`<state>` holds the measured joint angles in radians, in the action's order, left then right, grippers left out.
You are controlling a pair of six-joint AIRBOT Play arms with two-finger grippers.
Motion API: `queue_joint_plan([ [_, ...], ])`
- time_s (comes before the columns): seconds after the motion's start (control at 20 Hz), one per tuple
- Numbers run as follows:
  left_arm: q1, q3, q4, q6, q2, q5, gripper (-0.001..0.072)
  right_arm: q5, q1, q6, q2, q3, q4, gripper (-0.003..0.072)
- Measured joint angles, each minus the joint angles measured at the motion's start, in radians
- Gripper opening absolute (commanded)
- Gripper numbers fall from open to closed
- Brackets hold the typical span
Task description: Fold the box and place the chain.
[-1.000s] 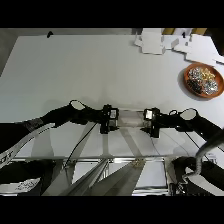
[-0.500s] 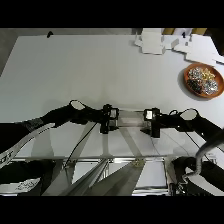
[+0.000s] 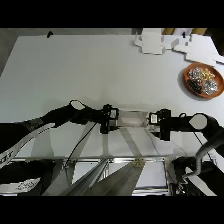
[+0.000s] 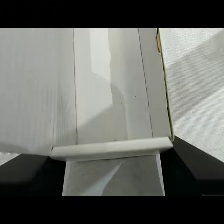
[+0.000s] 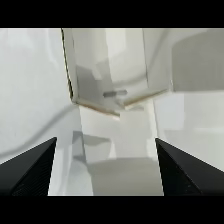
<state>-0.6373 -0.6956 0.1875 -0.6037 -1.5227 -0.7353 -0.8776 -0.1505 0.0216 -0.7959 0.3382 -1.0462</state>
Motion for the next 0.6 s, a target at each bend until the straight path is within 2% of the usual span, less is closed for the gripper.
queue_joint_plan([
  [0.15,0.0,0.0,0.0,0.0,0.0,-0.002,0.0272,-0.067,0.019,0.094,0.103,0.0,-0.043,0.0619],
  [0.2,0.0,0.0,0.0,0.0,0.0,-0.002,0.0272,-0.093,0.023,0.124,0.138,0.0,-0.043,0.0471],
  [0.25,0.0,0.0,0.0,0.0,0.0,-0.002,0.0272,-0.117,0.026,0.148,0.169,0.0,-0.034,0.0286],
  [0.35,0.0,0.0,0.0,-0.001,0.0,-0.002,0.0272,-0.155,0.029,0.18,0.222,0.0,0.032,0.0013],
  [0.5,0.0,0.0,0.0,-0.001,0.0,-0.002,0.0272,-0.171,0.031,0.192,0.254,0.0,0.205,0.0014],
  [0.6,0.0,0.0,0.0,-0.001,0.0,-0.002,0.0272,-0.135,0.031,0.188,0.248,0.0,0.342,0.0014],
])
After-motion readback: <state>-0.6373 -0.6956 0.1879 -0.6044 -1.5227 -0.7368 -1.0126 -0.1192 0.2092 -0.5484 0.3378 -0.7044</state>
